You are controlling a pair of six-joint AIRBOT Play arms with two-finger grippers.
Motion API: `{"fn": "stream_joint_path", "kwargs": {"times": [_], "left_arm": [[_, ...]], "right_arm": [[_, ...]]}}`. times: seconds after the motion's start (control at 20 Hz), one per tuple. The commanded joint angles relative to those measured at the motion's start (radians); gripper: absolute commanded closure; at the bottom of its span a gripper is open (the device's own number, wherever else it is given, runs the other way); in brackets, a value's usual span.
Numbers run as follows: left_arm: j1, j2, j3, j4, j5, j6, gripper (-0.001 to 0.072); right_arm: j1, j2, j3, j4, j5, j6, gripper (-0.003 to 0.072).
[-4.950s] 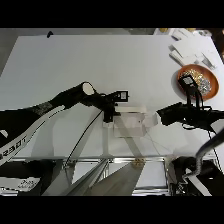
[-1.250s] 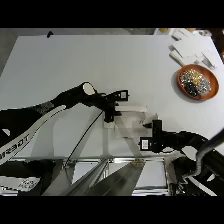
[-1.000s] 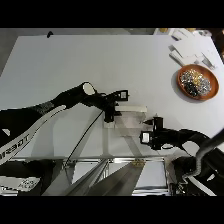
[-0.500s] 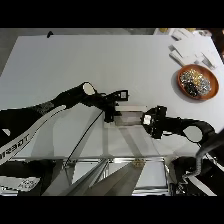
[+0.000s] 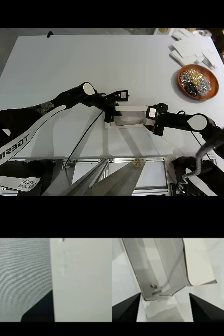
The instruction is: Fold the box and place the chain.
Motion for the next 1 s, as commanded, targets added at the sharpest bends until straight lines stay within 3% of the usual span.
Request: {"fn": "stream_joint_path", "kwargs": {"times": [0.0,0.45,0.95], "left_arm": [[-0.001,0.000,0.000,0.001,0.000,0.000,0.0700],[-0.001,0.000,0.000,0.001,0.000,0.000,0.0700],[-0.001,0.000,0.000,0.001,0.000,0.000,0.0700]], "right_arm": [[-0.071,-0.060,0.005,0.122,0.046,-0.124,0.0009],[-0.101,-0.294,0.103,0.230,0.198,-0.317,-0.0004],[-0.101,-0.391,0.104,0.234,0.198,-0.356,0.0034]]}}
